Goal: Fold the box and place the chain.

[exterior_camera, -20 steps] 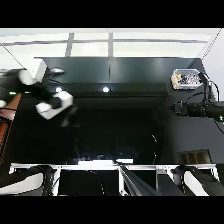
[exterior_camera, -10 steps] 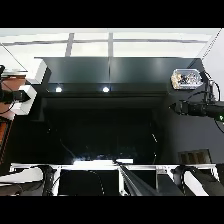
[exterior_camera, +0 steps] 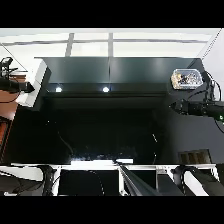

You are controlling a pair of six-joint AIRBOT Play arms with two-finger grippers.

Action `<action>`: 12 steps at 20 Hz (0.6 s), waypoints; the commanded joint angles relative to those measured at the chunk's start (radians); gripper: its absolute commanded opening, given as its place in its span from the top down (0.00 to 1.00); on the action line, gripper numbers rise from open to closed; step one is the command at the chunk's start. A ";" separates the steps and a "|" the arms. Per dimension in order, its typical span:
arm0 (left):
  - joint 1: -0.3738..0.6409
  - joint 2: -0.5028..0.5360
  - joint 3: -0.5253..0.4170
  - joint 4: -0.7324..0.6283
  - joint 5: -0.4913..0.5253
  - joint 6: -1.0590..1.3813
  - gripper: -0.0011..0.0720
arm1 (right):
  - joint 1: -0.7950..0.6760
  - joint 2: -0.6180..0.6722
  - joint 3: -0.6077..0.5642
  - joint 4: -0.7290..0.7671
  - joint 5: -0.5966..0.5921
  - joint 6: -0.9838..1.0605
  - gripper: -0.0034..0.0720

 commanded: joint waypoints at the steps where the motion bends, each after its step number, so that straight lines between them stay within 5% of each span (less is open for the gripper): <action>1: -0.006 -0.001 0.039 0.003 0.032 -0.021 0.00 | -0.001 0.000 0.000 0.001 0.002 0.010 0.93; 7: -0.037 0.142 0.117 0.015 -0.267 -0.334 0.01 | 0.041 0.000 0.001 0.088 0.007 -0.049 0.93; 8: -0.043 0.174 0.118 0.015 -0.323 -0.402 0.13 | 0.043 0.000 0.001 0.085 0.027 -0.095 0.93; 9: -0.046 0.202 0.117 0.015 -0.379 -0.459 0.60 | 0.042 0.000 0.001 0.076 0.041 -0.133 0.93; 10: -0.056 0.231 0.113 0.008 -0.436 -0.493 0.96 | 0.043 0.000 0.000 0.044 0.038 -0.150 0.93; 12: -0.103 0.310 0.059 -0.023 -0.511 -0.585 0.95 | 0.043 0.000 0.000 -0.025 -0.015 -0.148 0.93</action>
